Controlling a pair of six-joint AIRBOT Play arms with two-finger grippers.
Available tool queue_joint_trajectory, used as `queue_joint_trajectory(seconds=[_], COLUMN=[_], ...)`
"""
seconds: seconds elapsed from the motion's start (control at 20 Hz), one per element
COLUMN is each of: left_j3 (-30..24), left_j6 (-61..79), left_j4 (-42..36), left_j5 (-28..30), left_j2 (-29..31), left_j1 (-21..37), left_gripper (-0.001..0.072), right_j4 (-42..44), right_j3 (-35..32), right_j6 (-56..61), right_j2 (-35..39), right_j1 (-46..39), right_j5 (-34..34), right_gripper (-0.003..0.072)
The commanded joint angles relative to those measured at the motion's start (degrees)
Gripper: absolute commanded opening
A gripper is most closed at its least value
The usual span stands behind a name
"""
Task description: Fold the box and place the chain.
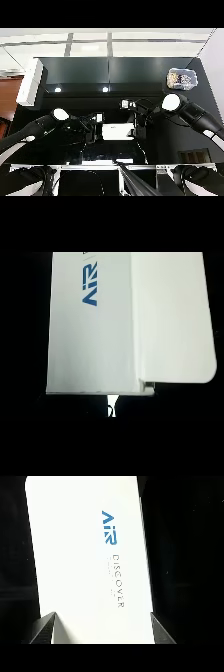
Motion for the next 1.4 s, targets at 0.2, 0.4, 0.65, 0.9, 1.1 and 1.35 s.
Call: queue_joint_trajectory(seconds=[0.2,0.4,0.65,0.9,1.1,1.35], left_j3=[0.0,0.0,0.0,0.0,0.0,0.0], left_j6=[0.0,0.0,0.0,0.0,0.0,0.0], left_j4=[0.0,0.0,0.0,0.0,0.0,0.0], left_j5=[-0.2,-0.2,-0.3,-0.2,-0.3,-0.5], left_j2=[0.0,0.0,0.0,0.0,0.0,0.0], left_j1=[0.0,0.0,0.0,0.0,0.0,0.0], left_gripper=[0.0407,0.0407,0.0407,0.0407,0.0407,0.0407], right_j4=[-0.1,-0.1,-0.1,-0.1,0.0,-0.1], right_j3=[0.0,0.0,-0.1,-0.2,-0.9,-1.0], right_j6=[0.5,0.7,0.7,0.7,0.7,0.7], right_j2=[0.1,0.1,0.0,0.0,0.0,0.0], right_j1=[0.5,0.5,0.5,0.5,0.9,1.1], right_j5=[-1.8,-1.9,-1.9,-2.0,-2.7,-2.9], right_gripper=[0.0426,0.0425,0.0342,0.0342,0.0313,0.0315])
